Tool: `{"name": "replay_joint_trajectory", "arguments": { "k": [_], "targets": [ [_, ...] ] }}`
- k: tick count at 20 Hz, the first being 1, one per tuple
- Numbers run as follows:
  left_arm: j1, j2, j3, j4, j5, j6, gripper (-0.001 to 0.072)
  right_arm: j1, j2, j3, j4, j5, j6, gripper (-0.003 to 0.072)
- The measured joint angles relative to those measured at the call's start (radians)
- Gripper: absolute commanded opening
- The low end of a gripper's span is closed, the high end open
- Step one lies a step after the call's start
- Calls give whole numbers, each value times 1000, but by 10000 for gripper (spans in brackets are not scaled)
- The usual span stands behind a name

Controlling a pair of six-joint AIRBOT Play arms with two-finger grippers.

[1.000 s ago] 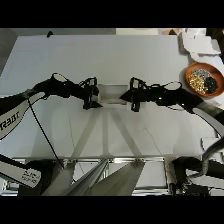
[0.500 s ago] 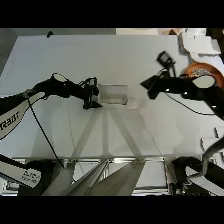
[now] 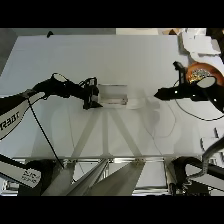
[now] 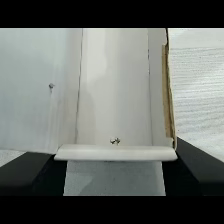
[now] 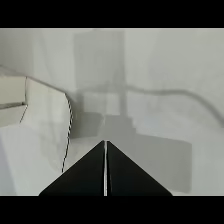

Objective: Fold the box and place the chain.

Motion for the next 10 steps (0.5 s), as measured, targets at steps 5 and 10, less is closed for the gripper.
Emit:
{"name": "replay_joint_trajectory", "arguments": {
  "k": [5,10],
  "targets": [
    [0,0,0,0,0,0,276,66,-110,0,68,16,27,2],
    [0,0,0,0,0,0,276,122,-153,0,220,32,2,3]
  ]
}}
